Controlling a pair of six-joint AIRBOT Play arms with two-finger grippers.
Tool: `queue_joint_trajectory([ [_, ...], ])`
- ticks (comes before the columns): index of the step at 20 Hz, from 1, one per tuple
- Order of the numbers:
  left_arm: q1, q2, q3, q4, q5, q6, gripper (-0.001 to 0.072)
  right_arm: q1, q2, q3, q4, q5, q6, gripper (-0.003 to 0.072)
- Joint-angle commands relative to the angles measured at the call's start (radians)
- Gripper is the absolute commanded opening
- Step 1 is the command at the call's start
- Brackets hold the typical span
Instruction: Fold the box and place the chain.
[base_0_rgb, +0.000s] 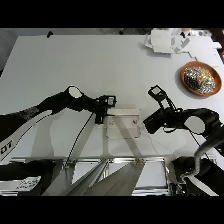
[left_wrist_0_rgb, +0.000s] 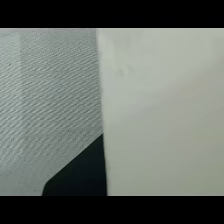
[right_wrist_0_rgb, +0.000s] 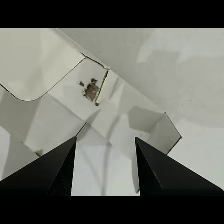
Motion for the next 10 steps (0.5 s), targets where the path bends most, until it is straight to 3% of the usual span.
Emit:
queue_joint_trajectory([
  [1,0.0,0.0,0.0,0.003,0.007,-0.003,0.0011,0.0,0.001,0.001,0.001,0.001,-0.026,0.0412],
  [8,0.0,0.001,0.0,0.003,0.0,-0.004,0.0011,0.001,0.001,0.001,0.027,0.029,-0.331,0.0379],
  [10,0.0,0.001,0.0,0.003,0.0,-0.004,0.0011,0.018,0.0,0.001,0.151,0.029,-0.533,0.0144],
])
